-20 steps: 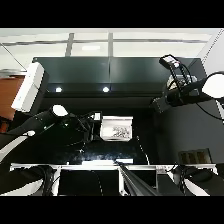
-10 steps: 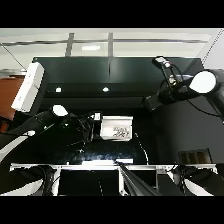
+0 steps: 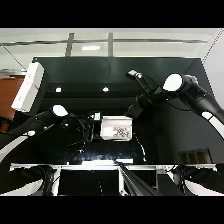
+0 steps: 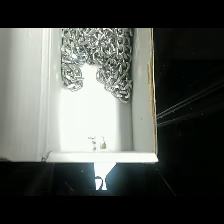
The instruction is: Fold the box and place the chain.
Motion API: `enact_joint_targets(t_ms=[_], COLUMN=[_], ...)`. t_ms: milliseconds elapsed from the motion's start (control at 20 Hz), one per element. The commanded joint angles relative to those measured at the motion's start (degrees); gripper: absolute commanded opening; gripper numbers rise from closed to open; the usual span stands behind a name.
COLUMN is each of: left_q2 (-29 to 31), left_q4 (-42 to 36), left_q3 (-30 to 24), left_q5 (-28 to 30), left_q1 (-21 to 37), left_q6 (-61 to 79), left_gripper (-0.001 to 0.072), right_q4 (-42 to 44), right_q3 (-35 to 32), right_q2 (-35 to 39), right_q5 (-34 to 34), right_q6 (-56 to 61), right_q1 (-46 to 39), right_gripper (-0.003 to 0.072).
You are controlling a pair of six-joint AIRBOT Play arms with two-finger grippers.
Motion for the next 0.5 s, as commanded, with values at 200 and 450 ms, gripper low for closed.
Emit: enact_joint_targets(t_ms=[200,450], left_q2=[-0.04,-0.04], left_q4=[0.15,0.13], left_q3=[-0.02,-0.02], left_q5=[0.09,0.09], left_q1=[-0.02,-0.02], left_q6=[0.04,0.04], left_gripper=[0.0485,0.0485], right_q4=[4.2,4.72], right_q3=[-0.04,-0.04], right_q2=[-1.14,-1.11], right_q5=[5.7,10.16], right_q6=[-11.26,-11.26], right_q1=[0.31,0.28], right_gripper=[0.0476,0.0493])
